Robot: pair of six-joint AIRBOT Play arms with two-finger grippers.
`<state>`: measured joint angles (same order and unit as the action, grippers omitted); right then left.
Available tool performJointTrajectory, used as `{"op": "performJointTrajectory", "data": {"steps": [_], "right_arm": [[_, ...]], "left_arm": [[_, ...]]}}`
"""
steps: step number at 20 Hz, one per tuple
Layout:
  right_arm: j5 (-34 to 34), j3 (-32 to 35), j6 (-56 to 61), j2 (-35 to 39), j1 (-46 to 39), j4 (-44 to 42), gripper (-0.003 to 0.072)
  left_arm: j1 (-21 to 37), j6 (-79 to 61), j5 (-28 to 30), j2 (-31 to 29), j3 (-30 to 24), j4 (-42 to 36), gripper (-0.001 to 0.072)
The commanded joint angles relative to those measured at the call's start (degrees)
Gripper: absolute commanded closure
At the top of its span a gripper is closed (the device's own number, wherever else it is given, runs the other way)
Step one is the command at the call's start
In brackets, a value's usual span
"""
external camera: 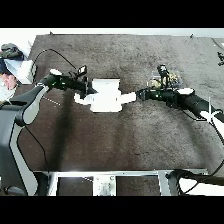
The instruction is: Fold the box and place the chain.
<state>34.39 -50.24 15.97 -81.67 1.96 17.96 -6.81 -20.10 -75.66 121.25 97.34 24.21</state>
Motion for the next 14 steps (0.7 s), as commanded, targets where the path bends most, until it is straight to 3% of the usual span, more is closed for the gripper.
{"op": "performJointTrajectory", "data": {"steps": [1, 10, 12, 14], "right_arm": [[0.31, -0.07, -2.51, -0.02, 0.07, 0.04, 0.0262], [7.23, -0.11, -18.73, 0.00, 0.09, -1.99, 0.0259], [8.20, -0.11, -25.68, -0.02, 0.66, -1.70, -0.0011], [7.65, -0.11, -30.03, -0.02, 2.25, -1.46, -0.0008]], "left_arm": [[-0.11, -1.42, 0.76, 0.44, -0.04, 0.87, 0.0704], [-0.11, -1.40, 1.38, 0.76, -0.04, 3.85, 0.0701], [-0.11, -1.38, 1.16, 0.76, -0.02, 3.89, 0.0699], [-0.11, -1.36, 1.16, 0.76, -0.02, 3.87, 0.0699]]}}
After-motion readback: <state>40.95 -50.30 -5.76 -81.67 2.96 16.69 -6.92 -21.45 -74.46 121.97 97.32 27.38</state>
